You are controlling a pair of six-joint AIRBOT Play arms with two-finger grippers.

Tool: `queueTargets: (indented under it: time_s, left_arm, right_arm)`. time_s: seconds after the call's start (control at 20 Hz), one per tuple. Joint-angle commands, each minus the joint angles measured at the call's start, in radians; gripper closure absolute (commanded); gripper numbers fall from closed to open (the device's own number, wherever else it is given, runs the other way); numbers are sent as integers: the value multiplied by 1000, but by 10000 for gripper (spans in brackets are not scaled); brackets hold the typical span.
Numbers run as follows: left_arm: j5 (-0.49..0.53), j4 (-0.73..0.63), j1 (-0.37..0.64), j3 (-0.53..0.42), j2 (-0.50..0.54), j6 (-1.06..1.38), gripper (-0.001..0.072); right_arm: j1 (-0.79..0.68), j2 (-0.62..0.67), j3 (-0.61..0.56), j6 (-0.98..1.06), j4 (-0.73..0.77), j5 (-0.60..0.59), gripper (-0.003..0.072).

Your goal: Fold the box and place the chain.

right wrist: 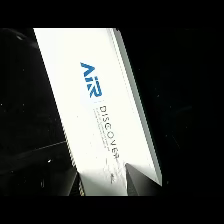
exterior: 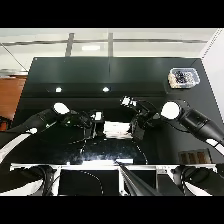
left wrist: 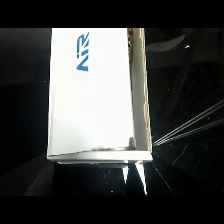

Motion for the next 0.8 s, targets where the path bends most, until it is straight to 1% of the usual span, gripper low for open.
queueTargets:
  time_s: [0.0, 0.1, 0.15, 0.2, 0.3, 0.75]
  left_arm:
    - [0, 0, 0, 0, -1, -2, 356]
    - [0, 0, 0, 0, -1, -2, 355]
    - [0, 0, 0, 0, -1, -2, 356]
    - [0, 0, 0, 0, -1, -2, 355]
    - [0, 0, 0, 0, -1, -2, 356]
    - [0, 0, 0, 0, -1, -2, 356]
  right_arm:
    - [1, -1, -1, 6, -21, 5, 376]
    - [1, -1, -1, 6, -21, 4, 376]
    - [1, 0, -1, 7, -21, 5, 323]
    - [1, 0, -1, 8, -21, 5, 302]
    - [1, -1, -1, 10, -21, 3, 312]
    - [32, -12, -1, 29, -24, -14, 311]
